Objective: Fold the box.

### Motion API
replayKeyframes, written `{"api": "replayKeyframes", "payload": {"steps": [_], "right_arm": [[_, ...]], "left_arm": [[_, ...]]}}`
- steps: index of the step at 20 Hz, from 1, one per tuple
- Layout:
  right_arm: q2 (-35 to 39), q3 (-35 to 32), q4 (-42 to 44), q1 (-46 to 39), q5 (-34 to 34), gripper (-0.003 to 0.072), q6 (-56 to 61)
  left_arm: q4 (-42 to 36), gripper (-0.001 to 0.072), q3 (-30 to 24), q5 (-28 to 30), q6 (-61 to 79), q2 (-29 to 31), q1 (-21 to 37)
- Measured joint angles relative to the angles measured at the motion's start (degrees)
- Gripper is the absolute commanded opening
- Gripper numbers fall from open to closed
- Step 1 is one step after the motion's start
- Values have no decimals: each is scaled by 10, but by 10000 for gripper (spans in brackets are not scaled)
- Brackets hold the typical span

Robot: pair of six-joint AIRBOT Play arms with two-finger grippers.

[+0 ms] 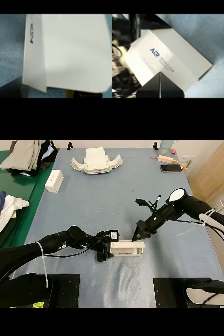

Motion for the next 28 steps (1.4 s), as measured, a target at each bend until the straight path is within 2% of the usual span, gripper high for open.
{"api": "replayKeyframes", "payload": {"steps": [6, 11, 17, 23, 24, 27, 28], "right_arm": [[108, -26, -167, 127, -148, 2, -6], [179, -75, -270, 224, -275, 2, -7], [266, -176, -337, 330, -405, 2, -8], [285, -221, -379, 371, -469, 3, -8], [286, -224, -383, 373, -474, 11, -8], [291, -227, -393, 376, -482, 224, -8], [294, -228, -393, 377, -483, 247, -10]], "left_arm": [[0, 509, 0, 0, 0, 0, 0], [0, 509, 0, 0, 0, 0, 0], [0, 509, 0, 0, 0, 0, 0], [0, 509, 0, 0, 0, 0, 0], [0, 509, 0, 0, 0, 0, 0], [0, 509, 0, 0, 0, 0, 0], [0, 509, 0, 0, 0, 0, 0]]}}
